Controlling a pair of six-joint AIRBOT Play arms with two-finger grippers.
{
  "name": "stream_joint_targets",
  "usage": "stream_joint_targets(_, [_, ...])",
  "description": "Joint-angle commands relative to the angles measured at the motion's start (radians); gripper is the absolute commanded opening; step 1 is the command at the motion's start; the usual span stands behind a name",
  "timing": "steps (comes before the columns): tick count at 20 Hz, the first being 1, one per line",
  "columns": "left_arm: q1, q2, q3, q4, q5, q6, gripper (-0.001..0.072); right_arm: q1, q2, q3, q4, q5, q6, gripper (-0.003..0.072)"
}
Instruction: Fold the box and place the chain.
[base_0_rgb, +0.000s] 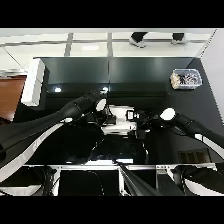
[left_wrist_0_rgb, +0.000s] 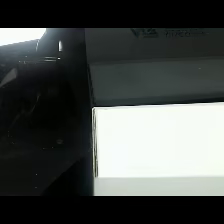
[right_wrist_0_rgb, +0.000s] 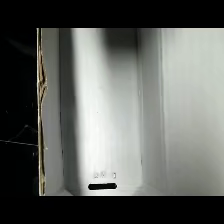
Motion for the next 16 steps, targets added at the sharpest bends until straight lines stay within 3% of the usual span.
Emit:
stream_joint_targets(1, [0.0,-0.001,0.0,-0.002,0.004,0.002,0.0024,0.001,0.006,0.001,0.0,0.0,0.011,0.0694])
stream_joint_targets(4, [0.0,0.0,0.0,-0.002,0.003,0.005,0.0024,0.001,0.071,0.001,-0.05,0.016,0.055,0.0693])
stream_joint_targets(9, [0.0,0.0,0.0,0.005,0.014,0.018,0.0025,0.0,0.197,0.001,-0.283,0.081,0.159,0.0686])
stream_joint_targets(12, [0.0,0.0,0.0,0.001,0.014,0.018,0.0027,0.001,0.209,0.001,-0.286,0.079,0.164,0.0685])
stream_joint_targets(15, [0.0,0.0,0.0,0.002,0.015,0.018,0.0026,0.001,0.209,0.001,-0.196,0.08,0.163,0.0564])
stream_joint_targets(16, [0.0,0.0,0.0,0.002,0.014,0.018,0.0027,0.001,0.209,0.001,-0.156,0.085,0.163,0.0456])
